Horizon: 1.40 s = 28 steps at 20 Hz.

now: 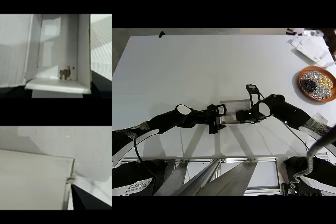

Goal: Fold the box and place the chain.

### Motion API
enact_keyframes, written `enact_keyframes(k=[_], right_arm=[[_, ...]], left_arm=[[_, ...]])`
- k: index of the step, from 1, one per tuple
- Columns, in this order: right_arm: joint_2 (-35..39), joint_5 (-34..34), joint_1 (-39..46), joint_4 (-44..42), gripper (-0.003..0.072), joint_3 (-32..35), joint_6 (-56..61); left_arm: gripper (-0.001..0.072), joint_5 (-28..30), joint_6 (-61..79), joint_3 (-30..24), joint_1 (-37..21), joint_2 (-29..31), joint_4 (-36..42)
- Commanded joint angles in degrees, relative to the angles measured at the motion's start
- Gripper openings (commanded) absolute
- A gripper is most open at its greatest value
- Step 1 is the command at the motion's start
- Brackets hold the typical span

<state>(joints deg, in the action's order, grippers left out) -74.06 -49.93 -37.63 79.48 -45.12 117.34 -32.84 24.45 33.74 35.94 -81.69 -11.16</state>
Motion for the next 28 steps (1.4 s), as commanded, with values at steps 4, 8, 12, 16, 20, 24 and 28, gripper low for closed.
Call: enact_keyframes(k=[4, 8, 12, 16, 20, 24, 28], right_arm=[[-2.29, -1.79, -1.97, 7.32, 0.0406, -2.64, 6.95], [-6.62, -4.42, -2.71, 7.85, 0.0327, -5.05, 6.88], [-7.26, -5.62, -3.08, 8.83, 0.0226, -5.18, 6.91], [-7.26, -6.01, -3.08, 10.36, 0.0007, -5.18, 5.73], [-7.26, -5.75, -3.08, 10.32, 0.0201, -5.18, 5.64], [-7.3, -4.5, -3.08, 10.34, 0.0219, -5.18, 5.66], [-8.02, -4.5, -3.08, 10.25, 0.0054, -5.18, 5.66]], left_arm=[[0.0272, 0.0, -0.02, -0.02, 0.0, 0.0, 0.0], [0.0272, 0.02, -0.04, -0.02, 0.0, 0.0, 0.0], [0.0272, 0.04, -0.02, -0.02, 0.0, 0.0, 0.0], [0.0272, 0.02, -0.04, -0.02, 0.0, 0.0, 0.0], [0.0272, 0.02, -0.04, -0.02, 0.0, 0.0, 0.0], [0.0272, 0.02, -0.04, -0.02, 0.0, 0.0, 0.0], [0.0272, 0.04, -0.02, -0.02, 0.0, 0.0, 0.0]])
